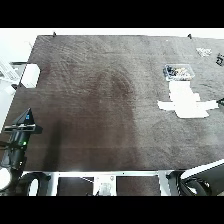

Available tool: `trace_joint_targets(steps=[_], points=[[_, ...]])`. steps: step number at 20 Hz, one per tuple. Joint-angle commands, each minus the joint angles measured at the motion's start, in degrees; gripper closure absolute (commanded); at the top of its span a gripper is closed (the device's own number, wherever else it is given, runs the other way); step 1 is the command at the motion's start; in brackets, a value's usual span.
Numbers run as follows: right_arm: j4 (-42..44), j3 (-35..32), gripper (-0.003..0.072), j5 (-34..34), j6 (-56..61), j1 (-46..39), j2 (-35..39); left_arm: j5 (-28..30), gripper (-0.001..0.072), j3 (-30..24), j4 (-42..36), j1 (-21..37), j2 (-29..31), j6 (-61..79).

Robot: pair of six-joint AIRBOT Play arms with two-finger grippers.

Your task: Fold the box and place the chain.

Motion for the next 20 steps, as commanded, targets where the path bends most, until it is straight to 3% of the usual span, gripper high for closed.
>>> trace_joint_targets(steps=[1, 8, 20], points=[[2.0, 0.0, 0.0319, -0.1, -0.5, 0.4, -1.3, 0.0, 0.0688, 0.0, 0.0, 0.0, 0.0, 0.0], [2.1, 0.0, 0.0308, 0.3, -0.5, 1.3, -1.7, 0.0, 0.0688, 0.0, 0.0, 0.0, 0.0, 0.0], [0.9, 0.0, 0.0308, 11.7, -0.5, 1.1, -1.7, 0.0, 0.0688, 0.0, 0.0, 0.0, 0.0, 0.0]])
